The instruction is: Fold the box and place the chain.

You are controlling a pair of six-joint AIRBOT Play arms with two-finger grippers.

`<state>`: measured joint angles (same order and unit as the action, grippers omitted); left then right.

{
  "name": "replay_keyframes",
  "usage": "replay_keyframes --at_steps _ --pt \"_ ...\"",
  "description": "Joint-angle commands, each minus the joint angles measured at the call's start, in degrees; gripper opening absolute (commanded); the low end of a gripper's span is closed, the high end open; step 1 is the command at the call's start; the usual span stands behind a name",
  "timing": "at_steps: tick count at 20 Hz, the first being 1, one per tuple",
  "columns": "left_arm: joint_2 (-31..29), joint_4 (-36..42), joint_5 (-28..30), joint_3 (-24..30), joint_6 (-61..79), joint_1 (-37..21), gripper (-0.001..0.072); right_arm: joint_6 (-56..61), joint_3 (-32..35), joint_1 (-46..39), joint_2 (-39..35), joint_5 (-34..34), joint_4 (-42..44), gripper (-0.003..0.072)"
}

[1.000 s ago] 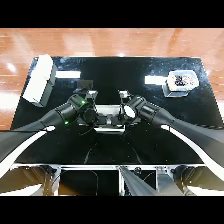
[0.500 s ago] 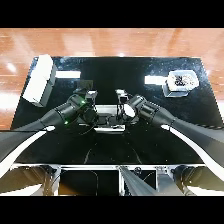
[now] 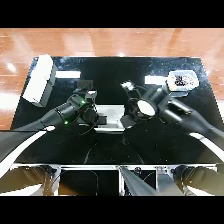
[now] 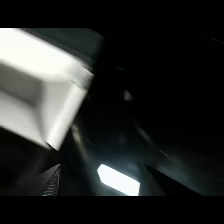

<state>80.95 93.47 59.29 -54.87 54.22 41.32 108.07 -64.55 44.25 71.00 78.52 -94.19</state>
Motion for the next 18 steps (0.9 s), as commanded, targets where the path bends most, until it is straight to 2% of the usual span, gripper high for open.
replay_keyframes --at_steps 1,4,6,11,17,18 --pt "0.0 0.0 0.0 0.0 0.0 0.0 0.0019 -0.5 1.8 -2.4 -6.0 4.2 -3.3 0.0607" --pt "0.0 0.0 0.0 0.0 0.0 0.0 0.0019 -0.4 2.3 -3.1 -4.3 -3.6 3.8 0.0605" --pt "0.0 0.0 0.0 0.0 0.0 0.0 0.0019 2.0 2.3 -2.4 -0.1 -7.9 5.7 0.0577" --pt "0.0 0.0 0.0 0.0 0.0 0.0 0.0019 6.2 -0.2 -0.8 11.0 -12.7 7.1 0.0577" --pt "0.0 0.0 0.0 0.0 0.0 0.0 0.0019 6.4 -2.3 -0.8 16.0 -12.8 8.5 0.0576" --pt "0.0 0.0 0.0 0.0 0.0 0.0 0.002 6.4 -2.3 -0.8 16.6 -12.8 8.5 0.0518"
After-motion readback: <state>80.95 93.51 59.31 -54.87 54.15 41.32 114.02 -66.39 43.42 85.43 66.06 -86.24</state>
